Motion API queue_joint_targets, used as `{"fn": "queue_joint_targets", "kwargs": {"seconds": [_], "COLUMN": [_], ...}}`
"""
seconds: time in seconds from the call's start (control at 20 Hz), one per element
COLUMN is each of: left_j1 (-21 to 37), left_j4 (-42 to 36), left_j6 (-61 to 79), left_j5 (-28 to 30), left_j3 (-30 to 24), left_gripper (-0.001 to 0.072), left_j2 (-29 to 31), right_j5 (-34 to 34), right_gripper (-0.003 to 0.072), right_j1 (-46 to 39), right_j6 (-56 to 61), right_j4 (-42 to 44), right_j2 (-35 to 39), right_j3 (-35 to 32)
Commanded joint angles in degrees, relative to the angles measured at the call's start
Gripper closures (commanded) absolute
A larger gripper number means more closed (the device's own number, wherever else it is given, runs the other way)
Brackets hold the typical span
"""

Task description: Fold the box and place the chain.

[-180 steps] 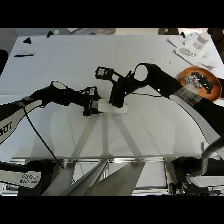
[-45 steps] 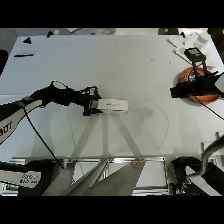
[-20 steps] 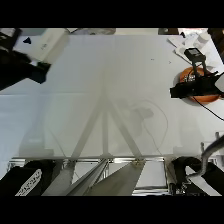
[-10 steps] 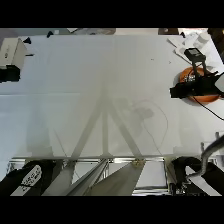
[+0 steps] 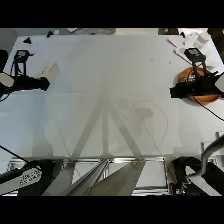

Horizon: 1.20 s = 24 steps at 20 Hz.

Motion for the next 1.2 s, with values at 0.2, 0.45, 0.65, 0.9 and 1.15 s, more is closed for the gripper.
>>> {"fn": "queue_joint_targets", "kwargs": {"seconds": [0.2,0.45,0.65,0.9,1.15], "left_j1": [-0.87,-0.87,-0.9,-0.9,-0.92], "left_j4": [-0.22,-0.15,-0.15,-0.07,-0.42], "left_j6": [0.61,0.61,0.57,0.42,-1.75], "left_j5": [1.14,-0.2,-6.05,-8.28,-11.15], "left_j3": [0.04,0.04,0.04,0.04,0.04], "left_gripper": [0.0545,0.0124,0.0015,0.0015,0.0017], "left_j2": [-3.67,-4.07,-3.89,-0.55,10.8], "right_j5": [0.0,0.0,0.0,0.0,0.0], "right_gripper": [0.0672,0.0672,0.0672,0.0672,0.0672], "right_j1": [-0.04,-0.04,-0.04,-0.04,-0.04], "right_j6": [0.0,0.0,0.0,0.0,0.0], "right_j4": [0.02,0.02,0.02,0.02,0.02], "right_j2": [0.04,0.04,0.04,0.04,0.04], "right_j3": [0.02,0.02,0.02,0.02,0.02]}}
